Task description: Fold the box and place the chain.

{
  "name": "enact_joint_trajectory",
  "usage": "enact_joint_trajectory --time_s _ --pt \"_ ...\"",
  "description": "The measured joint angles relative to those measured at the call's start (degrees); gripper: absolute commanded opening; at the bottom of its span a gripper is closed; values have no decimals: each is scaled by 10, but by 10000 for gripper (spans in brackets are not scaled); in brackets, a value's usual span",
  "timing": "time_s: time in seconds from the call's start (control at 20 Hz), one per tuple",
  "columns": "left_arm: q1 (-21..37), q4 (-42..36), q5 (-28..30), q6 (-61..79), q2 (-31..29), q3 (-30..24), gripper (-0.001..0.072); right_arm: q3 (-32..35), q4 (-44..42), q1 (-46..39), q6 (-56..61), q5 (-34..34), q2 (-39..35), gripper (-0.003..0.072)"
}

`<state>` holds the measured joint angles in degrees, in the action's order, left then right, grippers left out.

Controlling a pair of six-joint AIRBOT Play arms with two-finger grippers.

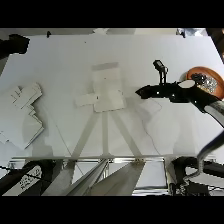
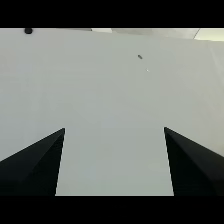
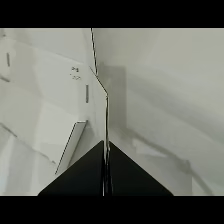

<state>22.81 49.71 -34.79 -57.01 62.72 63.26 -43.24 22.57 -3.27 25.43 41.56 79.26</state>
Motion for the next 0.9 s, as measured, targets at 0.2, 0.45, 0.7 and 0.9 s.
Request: enact_joint_trajectory --time_s 0.2,0.45,0.7,0.9 --pt "0 0 0 0 0 0 694 26 -34 2 -32 -38 0 18" --pt "0 0 0 0 0 0 694 34 -42 3 -43 -51 0 18" --pt "0 0 0 0 0 0 694 36 -45 3 -47 -55 0 18" --pt "0 0 0 0 0 0 694 36 -45 3 -47 -55 0 18"
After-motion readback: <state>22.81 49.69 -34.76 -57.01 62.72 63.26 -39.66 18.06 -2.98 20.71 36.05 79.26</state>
